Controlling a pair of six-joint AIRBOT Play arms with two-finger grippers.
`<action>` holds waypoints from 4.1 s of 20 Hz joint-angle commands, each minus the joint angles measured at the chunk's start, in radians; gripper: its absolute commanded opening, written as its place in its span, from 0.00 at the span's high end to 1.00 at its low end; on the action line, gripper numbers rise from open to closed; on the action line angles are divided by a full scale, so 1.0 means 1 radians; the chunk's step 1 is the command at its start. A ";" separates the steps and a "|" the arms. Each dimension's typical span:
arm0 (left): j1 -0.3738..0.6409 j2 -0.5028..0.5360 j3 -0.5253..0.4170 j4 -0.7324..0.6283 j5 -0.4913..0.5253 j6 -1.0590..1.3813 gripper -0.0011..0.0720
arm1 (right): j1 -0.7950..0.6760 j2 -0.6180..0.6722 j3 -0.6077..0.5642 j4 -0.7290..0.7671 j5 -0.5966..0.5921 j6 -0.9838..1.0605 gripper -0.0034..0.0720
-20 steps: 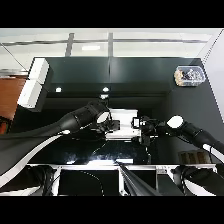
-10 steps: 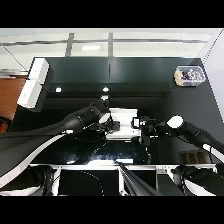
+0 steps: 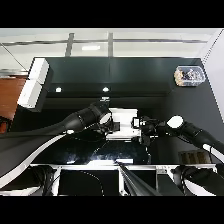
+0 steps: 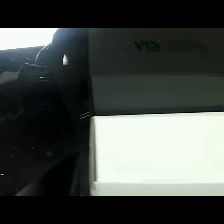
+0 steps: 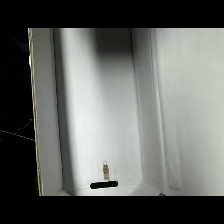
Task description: Fold the box and place the chain.
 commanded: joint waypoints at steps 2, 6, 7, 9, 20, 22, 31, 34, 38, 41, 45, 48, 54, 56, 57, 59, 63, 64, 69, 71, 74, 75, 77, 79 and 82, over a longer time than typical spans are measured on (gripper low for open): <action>0.000 0.000 0.025 0.003 0.000 0.002 0.68 | 0.000 0.000 0.000 0.000 0.000 0.000 0.32; 0.000 -0.009 0.031 0.003 -0.007 0.002 0.70 | 0.000 0.000 0.000 0.000 0.000 0.000 0.32; -0.002 -0.013 0.030 0.001 -0.007 0.002 0.85 | 0.000 0.000 0.000 0.000 0.000 0.000 0.32; -0.002 -0.018 0.031 0.000 -0.007 0.002 0.92 | 0.000 0.000 0.000 0.000 0.000 0.000 0.32; -0.002 -0.019 0.034 0.001 -0.012 0.003 0.64 | 0.000 0.000 0.000 0.000 0.001 0.000 0.32; -0.001 -0.019 0.034 0.000 -0.012 0.002 0.64 | 0.000 0.000 0.000 0.000 0.001 0.000 0.32; 0.000 -0.019 0.040 0.002 -0.044 0.005 0.66 | 0.000 0.000 0.000 0.000 0.001 0.000 0.32; 0.000 -0.019 0.040 0.005 -0.041 0.005 0.84 | 0.000 0.000 0.000 0.000 0.001 0.000 0.32; 0.000 -0.019 0.040 0.005 -0.032 0.006 0.94 | 0.000 0.000 0.000 0.000 0.001 0.000 0.32; 0.000 -0.019 0.040 0.005 -0.033 0.006 0.95 | 0.000 0.001 0.000 0.005 0.016 0.000 0.26; 0.000 -0.019 0.040 0.004 -0.037 0.006 0.95 | 0.000 0.034 0.003 0.000 0.030 0.095 0.00; 0.000 -0.019 0.040 0.004 -0.037 0.006 0.94 | 0.000 0.129 0.004 -0.121 0.068 0.215 0.00; 0.000 -0.019 0.040 0.002 -0.036 0.006 0.94 | 0.000 0.210 0.009 -0.333 0.094 0.259 0.00; 0.000 -0.019 0.040 0.001 -0.033 0.006 0.94 | 0.000 0.190 0.009 -0.317 0.059 0.255 0.01; 0.000 -0.019 0.040 0.001 -0.033 0.006 0.94 | 0.000 0.179 0.009 -0.305 0.053 0.249 0.01; 0.000 -0.019 0.040 0.001 -0.033 0.006 0.94 | 0.000 0.163 0.009 -0.234 0.049 0.186 0.08; 0.000 -0.019 0.040 0.002 -0.033 0.006 0.94 | 0.000 0.163 0.009 -0.117 0.034 0.143 0.55; 0.000 -0.019 0.040 0.002 -0.033 0.006 0.94 | 0.004 0.163 0.009 -0.111 0.035 0.159 0.55; 0.000 -0.019 0.040 0.002 -0.032 0.006 0.94 | 0.025 0.160 0.009 -0.045 0.047 0.237 0.55; 0.000 -0.019 0.040 0.002 -0.032 0.006 0.94 | 0.025 0.148 0.009 -0.014 0.040 0.236 0.55; 0.000 -0.019 0.040 0.002 -0.032 0.006 0.94 | 0.025 0.120 0.009 -0.003 0.037 0.236 0.55; 0.000 -0.019 0.040 0.002 -0.032 0.006 0.95 | 0.025 0.118 0.009 -0.003 0.035 0.236 0.55; 0.000 -0.019 0.040 0.002 -0.032 0.006 0.95 | 0.025 0.116 0.009 -0.004 0.028 0.236 0.55; 0.000 -0.019 0.040 0.002 -0.029 0.006 0.95 | 0.025 0.108 0.009 -0.003 0.024 0.236 0.54; 0.000 -0.019 0.040 0.002 -0.029 0.006 0.95 | 0.025 0.106 0.009 -0.003 0.018 0.236 0.35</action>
